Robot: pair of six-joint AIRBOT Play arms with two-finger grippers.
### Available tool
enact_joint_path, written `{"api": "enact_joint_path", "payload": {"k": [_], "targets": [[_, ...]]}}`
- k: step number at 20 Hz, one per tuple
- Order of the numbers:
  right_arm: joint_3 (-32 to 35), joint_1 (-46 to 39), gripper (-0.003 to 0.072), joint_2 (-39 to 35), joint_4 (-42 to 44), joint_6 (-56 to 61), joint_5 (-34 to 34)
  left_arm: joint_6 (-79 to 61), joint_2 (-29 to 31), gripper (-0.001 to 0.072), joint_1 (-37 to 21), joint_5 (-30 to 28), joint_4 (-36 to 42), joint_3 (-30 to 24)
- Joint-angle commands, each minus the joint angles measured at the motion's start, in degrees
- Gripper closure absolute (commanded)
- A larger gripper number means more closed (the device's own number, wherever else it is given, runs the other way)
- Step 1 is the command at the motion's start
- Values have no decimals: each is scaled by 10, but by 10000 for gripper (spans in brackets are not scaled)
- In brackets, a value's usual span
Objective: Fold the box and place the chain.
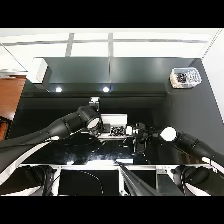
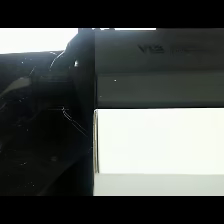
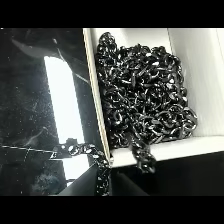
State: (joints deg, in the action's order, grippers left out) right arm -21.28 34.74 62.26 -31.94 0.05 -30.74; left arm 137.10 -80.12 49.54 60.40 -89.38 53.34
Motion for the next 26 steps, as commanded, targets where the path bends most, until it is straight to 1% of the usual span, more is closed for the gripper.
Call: {"api": "enact_joint_path", "payload": {"k": [1,3,5,8,10,12,14,16,17,18,19,20,21,23,25,26], "targets": [[0,1,637,-12,-29,76,-6,-2,0,678,0,2,1,0],[0,1,638,-28,-86,151,-19,-2,0,678,0,2,1,0],[0,0,638,-54,-144,210,-54,-2,0,678,0,2,1,0],[-14,-9,638,-108,-157,245,-141,-2,0,678,0,1,1,0],[-46,-16,638,-145,-150,311,-184,-2,0,678,0,1,1,0],[-90,-16,637,-168,-134,389,-183,-2,0,678,0,1,1,0],[-125,-16,637,-170,-84,439,-153,-2,0,678,0,1,1,0],[-129,-15,636,-167,-12,480,-85,-2,0,678,0,-6,0,0],[-129,-14,635,-162,7,485,-69,-2,0,678,0,-8,1,0],[-129,-14,633,-155,14,485,-67,-2,0,677,0,-8,1,0],[-129,-14,510,-146,15,495,-67,-6,0,677,0,-7,1,0],[-129,-14,344,-138,13,505,-68,-6,0,677,0,-1,1,0],[-129,-19,246,-138,5,506,-64,-6,0,677,0,5,1,0],[-130,-51,247,-146,3,508,-66,-6,0,678,0,17,1,0],[-130,-113,247,-162,2,508,-83,-24,0,678,0,16,2,0],[-130,-154,247,-173,0,508,-103,-29,0,677,0,16,3,0]]}}
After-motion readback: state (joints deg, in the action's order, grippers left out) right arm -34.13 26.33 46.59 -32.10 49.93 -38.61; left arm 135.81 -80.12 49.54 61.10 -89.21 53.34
